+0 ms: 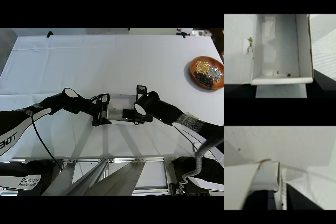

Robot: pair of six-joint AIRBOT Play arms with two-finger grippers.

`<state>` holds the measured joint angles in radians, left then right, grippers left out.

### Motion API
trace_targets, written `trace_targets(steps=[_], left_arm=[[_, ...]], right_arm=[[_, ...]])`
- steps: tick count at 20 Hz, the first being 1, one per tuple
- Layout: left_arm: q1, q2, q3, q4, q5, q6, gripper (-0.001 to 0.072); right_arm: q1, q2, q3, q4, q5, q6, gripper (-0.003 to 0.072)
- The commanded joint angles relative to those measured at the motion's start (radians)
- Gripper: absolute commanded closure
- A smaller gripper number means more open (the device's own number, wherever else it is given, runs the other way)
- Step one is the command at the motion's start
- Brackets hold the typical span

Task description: Fold the box and place the chain.

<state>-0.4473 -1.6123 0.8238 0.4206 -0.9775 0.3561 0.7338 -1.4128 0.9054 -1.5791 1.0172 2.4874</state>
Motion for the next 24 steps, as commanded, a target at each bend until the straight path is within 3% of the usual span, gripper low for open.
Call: trace_targets(steps=[1, 3, 7, 8, 9, 10, 11, 17, 21, 24], left_arm=[[0.001, 0.0, 0.001, 0.003, 0.001, 0.002, 0.0365], [0.001, 0.0, 0.001, 0.003, 0.0, 0.002, 0.0365], [0.001, 0.0, 0.001, 0.003, 0.001, 0.002, 0.0365], [0.001, 0.0, 0.001, 0.003, 0.001, 0.002, 0.0365], [0.001, 0.0, 0.001, 0.003, 0.001, 0.002, 0.0365], [0.001, 0.0, 0.001, 0.003, 0.0, 0.002, 0.0365], [0.001, 0.0, 0.001, 0.003, 0.001, 0.002, 0.0365], [0.001, 0.0, 0.001, 0.003, 0.001, 0.002, 0.0365], [0.001, 0.0, 0.001, 0.003, 0.001, 0.002, 0.0365], [0.001, 0.0, 0.001, 0.003, 0.001, 0.002, 0.0365]], right_arm=[[0.0, 0.0, 0.0, -0.01, -0.025, 0.002, 0.0641], [0.0, 0.0, 0.0, -0.011, -0.04, 0.002, 0.0676], [0.0, 0.0, 0.0, -0.018, -0.043, -0.014, 0.0669], [0.0, 0.002, 0.0, -0.017, -0.044, -0.029, 0.0576], [0.001, 0.008, 0.0, -0.016, -0.043, -0.051, 0.0414], [0.0, 0.021, 0.0, -0.015, -0.035, -0.078, 0.0314], [0.0, 0.041, 0.0, -0.021, -0.026, -0.093, 0.0278], [-0.021, 0.212, 0.001, -0.144, 0.089, -0.237, 0.0276], [-0.212, 0.328, 0.003, -0.162, 0.175, -0.443, 0.0265], [-0.394, 0.402, 0.006, -0.281, 0.124, -0.554, 0.0265]])
